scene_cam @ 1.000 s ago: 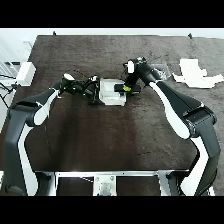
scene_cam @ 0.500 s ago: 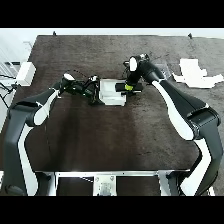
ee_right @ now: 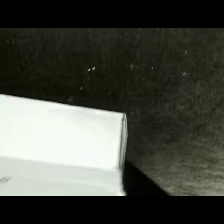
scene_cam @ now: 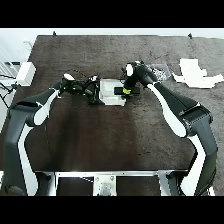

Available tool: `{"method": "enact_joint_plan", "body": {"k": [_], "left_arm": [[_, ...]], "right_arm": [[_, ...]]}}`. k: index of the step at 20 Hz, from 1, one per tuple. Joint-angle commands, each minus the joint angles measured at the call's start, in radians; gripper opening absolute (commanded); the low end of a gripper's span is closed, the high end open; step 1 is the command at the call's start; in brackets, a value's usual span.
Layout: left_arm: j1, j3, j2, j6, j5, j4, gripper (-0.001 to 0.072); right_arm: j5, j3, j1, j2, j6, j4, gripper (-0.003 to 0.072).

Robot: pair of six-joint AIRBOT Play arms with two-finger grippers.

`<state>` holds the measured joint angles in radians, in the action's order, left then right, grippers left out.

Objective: Fold the box and place the chain.

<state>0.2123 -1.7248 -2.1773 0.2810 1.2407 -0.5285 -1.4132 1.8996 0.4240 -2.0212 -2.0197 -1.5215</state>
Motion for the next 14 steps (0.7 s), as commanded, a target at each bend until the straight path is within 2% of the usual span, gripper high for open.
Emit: {"method": "enact_joint_plan", "body": {"k": [1,4,5,6,7,12,14], "left_arm": [[-0.001,-0.001,0.001,0.008,0.000,-0.001,0.0459],[-0.001,-0.001,0.001,0.007,0.000,-0.001,0.0459],[-0.001,-0.001,0.001,0.007,0.000,-0.001,0.0459],[-0.001,-0.001,0.001,0.007,0.000,-0.001,0.0459],[-0.001,-0.001,0.001,0.007,0.000,-0.001,0.0459],[-0.001,-0.001,0.001,0.008,0.000,-0.001,0.0459],[-0.001,-0.001,0.001,0.007,0.000,-0.001,0.0459]], "right_arm": [[0.015,0.000,0.001,-0.007,0.003,-0.013,0.0007],[0.014,0.003,0.001,-0.007,0.004,-0.012,0.0008],[0.014,0.007,0.001,-0.005,0.004,-0.012,0.0047],[0.013,0.013,0.001,-0.003,0.003,-0.013,0.0246],[0.013,0.019,0.001,0.000,0.003,-0.013,0.0313],[0.004,0.023,0.000,0.031,0.004,-0.017,0.0312],[-0.024,0.023,0.000,0.038,0.005,-0.017,0.0411]]}}
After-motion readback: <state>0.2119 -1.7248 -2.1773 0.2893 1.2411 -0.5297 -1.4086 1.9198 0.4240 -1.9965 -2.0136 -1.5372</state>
